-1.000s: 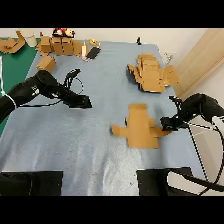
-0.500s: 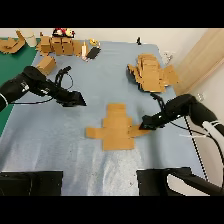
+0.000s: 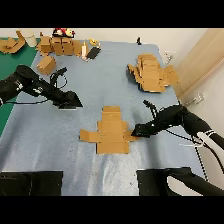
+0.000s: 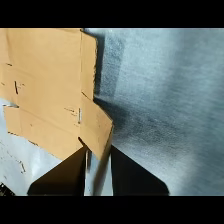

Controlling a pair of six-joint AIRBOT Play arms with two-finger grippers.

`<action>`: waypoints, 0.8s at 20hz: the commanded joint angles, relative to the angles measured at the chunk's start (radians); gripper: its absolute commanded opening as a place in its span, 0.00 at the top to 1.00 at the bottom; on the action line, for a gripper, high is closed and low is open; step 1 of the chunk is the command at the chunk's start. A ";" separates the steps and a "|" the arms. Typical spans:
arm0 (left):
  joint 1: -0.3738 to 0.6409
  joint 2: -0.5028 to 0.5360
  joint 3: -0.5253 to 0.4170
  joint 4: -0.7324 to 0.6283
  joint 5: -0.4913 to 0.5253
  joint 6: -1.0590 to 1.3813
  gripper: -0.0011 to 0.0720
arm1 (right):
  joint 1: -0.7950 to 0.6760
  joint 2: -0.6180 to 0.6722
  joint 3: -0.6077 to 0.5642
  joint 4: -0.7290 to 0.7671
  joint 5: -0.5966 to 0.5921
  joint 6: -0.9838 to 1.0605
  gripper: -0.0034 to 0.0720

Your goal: Fold the box.

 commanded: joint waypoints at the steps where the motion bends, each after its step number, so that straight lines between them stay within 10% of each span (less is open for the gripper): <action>1: 0.004 0.000 0.001 -0.019 -0.027 -0.001 0.26 | 0.004 0.000 -0.006 0.005 0.023 -0.013 0.66; 4: 0.004 0.000 0.001 -0.050 -0.039 0.002 0.26 | 0.004 -0.018 -0.006 0.018 0.031 -0.037 0.68; 6: 0.004 0.000 0.001 -0.061 -0.038 0.024 0.26 | 0.011 -0.027 -0.007 0.053 0.045 -0.089 0.95; 16: 0.017 -0.046 -0.054 -0.049 -0.092 0.155 0.26 | 0.283 0.183 -0.145 0.146 0.358 -0.169 0.96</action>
